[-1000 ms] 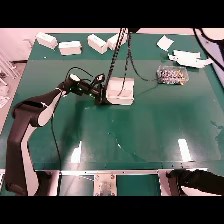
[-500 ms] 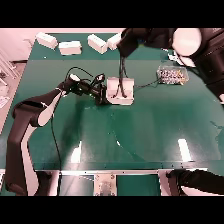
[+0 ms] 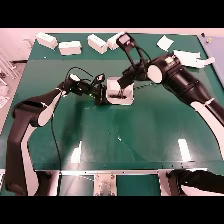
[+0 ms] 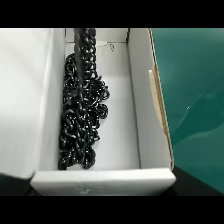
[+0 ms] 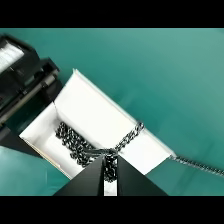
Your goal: Fold the box and place the chain.
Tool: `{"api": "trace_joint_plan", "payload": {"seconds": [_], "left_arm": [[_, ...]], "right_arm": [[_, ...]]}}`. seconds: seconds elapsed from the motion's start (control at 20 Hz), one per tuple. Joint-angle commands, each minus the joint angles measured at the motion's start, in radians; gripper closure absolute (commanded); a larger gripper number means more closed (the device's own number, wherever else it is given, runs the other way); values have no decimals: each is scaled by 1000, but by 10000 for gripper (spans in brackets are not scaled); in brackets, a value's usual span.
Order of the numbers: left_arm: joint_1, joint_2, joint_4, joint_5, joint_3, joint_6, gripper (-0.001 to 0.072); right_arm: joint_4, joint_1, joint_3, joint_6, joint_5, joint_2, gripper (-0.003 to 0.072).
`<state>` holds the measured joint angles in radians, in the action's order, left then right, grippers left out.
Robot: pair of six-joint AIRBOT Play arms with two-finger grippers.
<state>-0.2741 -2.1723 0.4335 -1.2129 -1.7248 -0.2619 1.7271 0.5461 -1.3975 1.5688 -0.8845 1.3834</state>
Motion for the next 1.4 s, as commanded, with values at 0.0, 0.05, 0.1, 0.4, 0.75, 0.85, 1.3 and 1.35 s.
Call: {"api": "trace_joint_plan", "payload": {"seconds": [0.0,0.05,0.1,0.4,0.75,0.85,1.3,1.35], "left_arm": [[1,0,0,-2,-1,0,186],[1,0,0,-2,-1,0,186],[1,0,0,-2,-1,0,186],[1,0,0,-2,-1,0,186],[1,0,0,-1,-1,0,186],[1,0,0,-1,-1,0,186],[1,0,0,0,-1,0,186],[1,0,0,0,-1,-1,186]], "right_arm": [[-66,-20,83,28,65,25,683],[-83,-20,90,28,66,39,683],[-102,-20,94,28,66,56,683],[-153,-20,91,21,64,108,682],[-31,-18,-37,21,53,-33,684],[4,-17,-75,21,53,-70,684],[107,94,-121,17,53,-141,683],[112,102,-121,16,54,-141,684]]}}
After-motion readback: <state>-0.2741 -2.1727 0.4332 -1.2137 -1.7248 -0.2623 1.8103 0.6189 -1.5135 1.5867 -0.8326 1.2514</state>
